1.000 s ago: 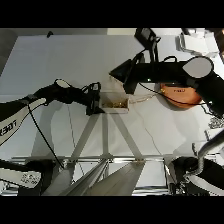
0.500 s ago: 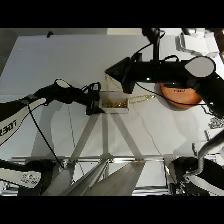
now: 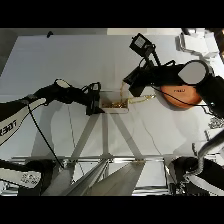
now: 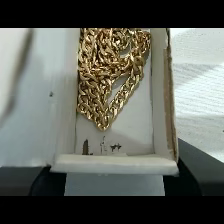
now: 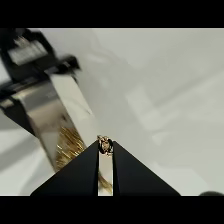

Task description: Fold the box and place the chain.

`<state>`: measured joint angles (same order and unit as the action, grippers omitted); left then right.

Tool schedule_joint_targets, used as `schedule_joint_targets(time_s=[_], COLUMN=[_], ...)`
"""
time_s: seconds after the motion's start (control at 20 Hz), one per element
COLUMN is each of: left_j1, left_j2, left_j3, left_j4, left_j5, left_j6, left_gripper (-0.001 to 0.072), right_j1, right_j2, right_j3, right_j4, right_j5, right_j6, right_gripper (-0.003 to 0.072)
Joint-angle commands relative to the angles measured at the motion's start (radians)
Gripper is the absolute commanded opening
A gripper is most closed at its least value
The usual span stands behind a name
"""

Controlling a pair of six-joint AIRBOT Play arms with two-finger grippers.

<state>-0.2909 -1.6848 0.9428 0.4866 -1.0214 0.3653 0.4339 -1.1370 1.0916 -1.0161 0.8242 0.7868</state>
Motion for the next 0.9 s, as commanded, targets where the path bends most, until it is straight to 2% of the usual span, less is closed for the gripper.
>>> schedule_joint_targets(time_s=[0.0, 0.45, 0.65, 0.85], left_j1=[0.000, 0.000, 0.000, 0.000], left_j2=[0.000, 0.000, 0.000, 0.000], left_j3=[0.000, 0.000, 0.000, 0.000], left_j4=[0.000, 0.000, 0.000, 0.000], left_j5=[0.000, 0.000, 0.000, 0.000], left_j6=[0.000, 0.000, 0.000, 0.000], left_gripper=[0.0187, 0.0187, 0.0187, 0.0187], right_j1=[0.000, 0.000, 0.000, 0.000], right_j2=[0.019, 0.116, 0.114, 0.109], right_j3=[0.001, 0.001, 0.001, 0.001], right_j4=[-0.166, -0.185, -0.174, -0.166], right_j5=[0.030, 0.251, 0.298, 0.288], right_j6=[0.109, 0.133, 0.171, 0.175], right_gripper=[0.0006, 0.0006, 0.0006, 0.0006])
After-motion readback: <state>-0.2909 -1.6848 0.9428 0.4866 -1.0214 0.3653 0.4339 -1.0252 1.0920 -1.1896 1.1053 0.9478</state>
